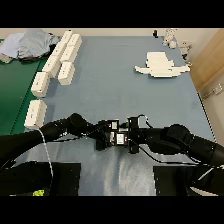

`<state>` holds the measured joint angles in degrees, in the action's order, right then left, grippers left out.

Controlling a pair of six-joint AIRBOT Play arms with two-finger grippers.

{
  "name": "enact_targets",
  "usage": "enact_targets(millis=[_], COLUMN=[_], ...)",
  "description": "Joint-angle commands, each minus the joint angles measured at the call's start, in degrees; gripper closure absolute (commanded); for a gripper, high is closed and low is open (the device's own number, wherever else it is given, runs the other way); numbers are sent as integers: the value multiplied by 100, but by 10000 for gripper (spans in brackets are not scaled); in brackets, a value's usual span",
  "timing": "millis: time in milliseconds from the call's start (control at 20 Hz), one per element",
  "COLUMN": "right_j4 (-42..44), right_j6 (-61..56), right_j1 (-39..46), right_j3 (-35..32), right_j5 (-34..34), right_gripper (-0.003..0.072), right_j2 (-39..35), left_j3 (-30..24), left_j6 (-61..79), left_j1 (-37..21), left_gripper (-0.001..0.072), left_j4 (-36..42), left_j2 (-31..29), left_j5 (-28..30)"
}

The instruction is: Fold the box.

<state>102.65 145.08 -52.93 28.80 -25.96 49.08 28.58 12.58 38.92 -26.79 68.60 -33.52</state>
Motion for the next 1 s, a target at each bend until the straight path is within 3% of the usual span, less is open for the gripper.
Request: enact_targets(millis=[0, 350, 400, 450, 950], right_j4=[190, 317, 317, 317, 332], right_j6=[2, 2, 2, 2, 0], right_j1=[-7, -66, -66, -68, -68], right_j3=[0, -2, -2, -2, -22], right_j5=[-114, -157, -157, -175, -374], right_gripper=[160, 175, 221, 352, 424], right_j2=[0, 0, 0, 0, 42], left_j3=[4, 4, 4, 4, 4], left_j6=[0, 0, 0, 0, 0], left_j1=[2, 2, 2, 2, 2], left_gripper=[198, 198, 198, 198, 198], left_j4=[-2, -2, -2, -2, -2], left_j2=[2, 2, 2, 2, 2], left_j5=[-2, -2, -2, -2, -2])
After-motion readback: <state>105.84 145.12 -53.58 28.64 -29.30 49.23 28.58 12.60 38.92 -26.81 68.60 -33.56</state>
